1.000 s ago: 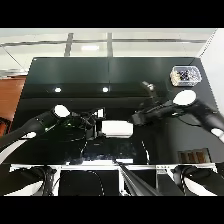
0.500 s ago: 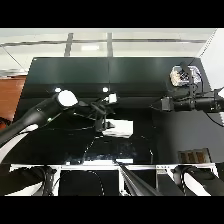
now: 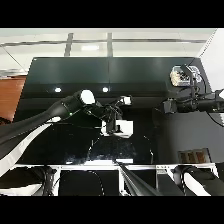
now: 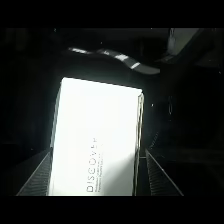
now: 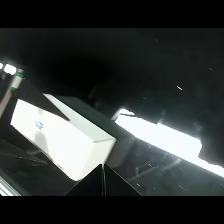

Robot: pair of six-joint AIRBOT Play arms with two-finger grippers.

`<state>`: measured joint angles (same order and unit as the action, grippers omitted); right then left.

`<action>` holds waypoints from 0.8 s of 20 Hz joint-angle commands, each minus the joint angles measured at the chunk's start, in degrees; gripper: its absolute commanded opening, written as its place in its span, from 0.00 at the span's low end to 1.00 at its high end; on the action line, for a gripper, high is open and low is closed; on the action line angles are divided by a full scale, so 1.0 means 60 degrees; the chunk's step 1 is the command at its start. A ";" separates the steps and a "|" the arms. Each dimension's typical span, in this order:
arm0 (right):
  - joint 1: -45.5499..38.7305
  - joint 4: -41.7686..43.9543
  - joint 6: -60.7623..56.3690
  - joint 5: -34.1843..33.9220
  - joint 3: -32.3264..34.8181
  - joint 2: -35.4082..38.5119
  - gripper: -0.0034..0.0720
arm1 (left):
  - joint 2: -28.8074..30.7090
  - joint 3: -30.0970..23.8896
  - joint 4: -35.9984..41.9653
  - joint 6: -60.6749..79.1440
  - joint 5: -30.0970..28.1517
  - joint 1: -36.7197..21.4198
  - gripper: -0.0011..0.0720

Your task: Fold the box and place the chain.

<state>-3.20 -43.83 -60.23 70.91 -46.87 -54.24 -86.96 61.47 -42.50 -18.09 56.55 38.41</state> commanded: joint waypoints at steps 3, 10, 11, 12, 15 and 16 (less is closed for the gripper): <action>0.0000 -0.0517 0.0004 0.0018 -0.0011 0.0007 0.05 | -0.0102 0.0149 -0.0131 -0.0062 0.0630 0.0029 0.99; 0.0000 -0.0539 0.0004 -0.0109 -0.0011 0.0007 0.05 | -0.0102 0.0412 -0.2171 -0.0073 0.1158 0.0565 0.99; 0.0000 -0.0539 0.0004 -0.0109 -0.0011 0.0007 0.05 | -0.0106 0.0412 -0.2437 -0.0098 0.1111 0.0656 0.99; 0.0000 -0.0543 0.0004 -0.0109 -0.0011 0.0007 0.05 | -0.0127 0.0412 -0.2674 -0.0182 0.1020 0.0761 0.99; 0.0000 -0.0539 0.0004 -0.0204 -0.0011 0.0007 0.05 | -0.0412 0.0412 -0.3701 -0.1479 0.0386 0.1180 0.99; 0.0000 -0.0539 0.0004 -0.0248 -0.0011 0.0007 0.05 | -0.0481 0.0419 -0.4054 -0.1825 0.0331 0.1308 0.97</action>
